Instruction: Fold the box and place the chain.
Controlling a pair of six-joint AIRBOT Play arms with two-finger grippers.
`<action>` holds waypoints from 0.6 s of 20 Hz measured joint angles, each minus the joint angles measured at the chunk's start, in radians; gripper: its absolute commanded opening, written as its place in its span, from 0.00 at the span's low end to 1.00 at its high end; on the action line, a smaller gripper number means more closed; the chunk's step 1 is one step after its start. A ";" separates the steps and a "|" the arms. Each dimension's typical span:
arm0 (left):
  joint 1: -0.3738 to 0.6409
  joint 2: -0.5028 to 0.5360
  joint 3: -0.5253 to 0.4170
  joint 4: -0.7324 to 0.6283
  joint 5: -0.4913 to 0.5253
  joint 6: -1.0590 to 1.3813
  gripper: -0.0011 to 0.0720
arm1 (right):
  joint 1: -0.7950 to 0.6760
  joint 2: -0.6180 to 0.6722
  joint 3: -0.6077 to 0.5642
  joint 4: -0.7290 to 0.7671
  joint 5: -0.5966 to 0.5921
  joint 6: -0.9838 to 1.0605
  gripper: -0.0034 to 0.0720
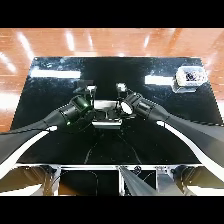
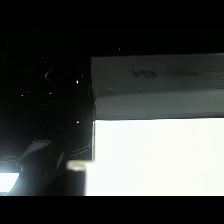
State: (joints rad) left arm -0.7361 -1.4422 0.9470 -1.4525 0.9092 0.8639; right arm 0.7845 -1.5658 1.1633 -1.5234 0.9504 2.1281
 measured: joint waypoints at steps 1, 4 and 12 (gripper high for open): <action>0.000 0.000 0.000 0.000 0.000 0.000 0.05 | 0.000 -0.005 0.002 0.000 0.000 0.007 0.36; 0.000 0.000 0.000 -0.001 0.000 -0.001 0.05 | 0.000 -0.022 0.008 0.001 0.000 0.023 0.36; 0.000 0.000 0.000 -0.001 0.005 -0.003 0.05 | 0.000 -0.038 0.015 -0.002 0.008 0.013 0.10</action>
